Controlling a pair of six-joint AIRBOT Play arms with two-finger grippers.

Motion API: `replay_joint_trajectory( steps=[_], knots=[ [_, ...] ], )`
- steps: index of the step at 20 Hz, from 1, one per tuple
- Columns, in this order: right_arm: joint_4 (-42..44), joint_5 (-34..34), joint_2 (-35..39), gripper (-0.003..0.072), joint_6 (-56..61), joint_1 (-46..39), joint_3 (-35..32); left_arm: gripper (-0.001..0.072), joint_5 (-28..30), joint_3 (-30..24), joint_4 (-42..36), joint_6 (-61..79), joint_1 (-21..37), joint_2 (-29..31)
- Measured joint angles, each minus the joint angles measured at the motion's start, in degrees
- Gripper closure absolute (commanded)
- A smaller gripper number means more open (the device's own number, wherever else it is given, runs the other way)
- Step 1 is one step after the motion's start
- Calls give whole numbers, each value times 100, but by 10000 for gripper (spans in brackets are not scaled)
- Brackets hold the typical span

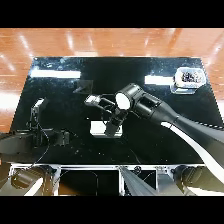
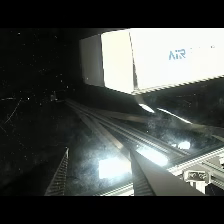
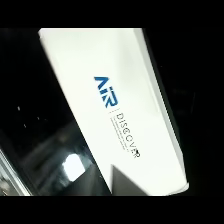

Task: Fold the box and place the chain.

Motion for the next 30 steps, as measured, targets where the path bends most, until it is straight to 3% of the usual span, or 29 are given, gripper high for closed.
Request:
replay_joint_trajectory(
  steps=[3,7,10,14,19,30],
  knots=[
    [-94,-787,459,650,1799,144,-328,215,0,0,0,0,2,0],
    [-535,-1980,1185,651,4579,304,-1335,216,0,0,4,0,2,-2],
    [-374,-2487,1451,651,5744,345,-2026,216,0,0,17,4,0,-7],
    [479,-2931,1569,651,5753,293,-2428,215,-35,0,22,11,2,-7],
    [1325,-2979,1600,650,5047,-149,-2549,215,-127,0,22,24,2,-74],
    [1690,-2846,1305,650,4492,-343,-2573,216,-149,0,2,24,2,-348]
  ],
)
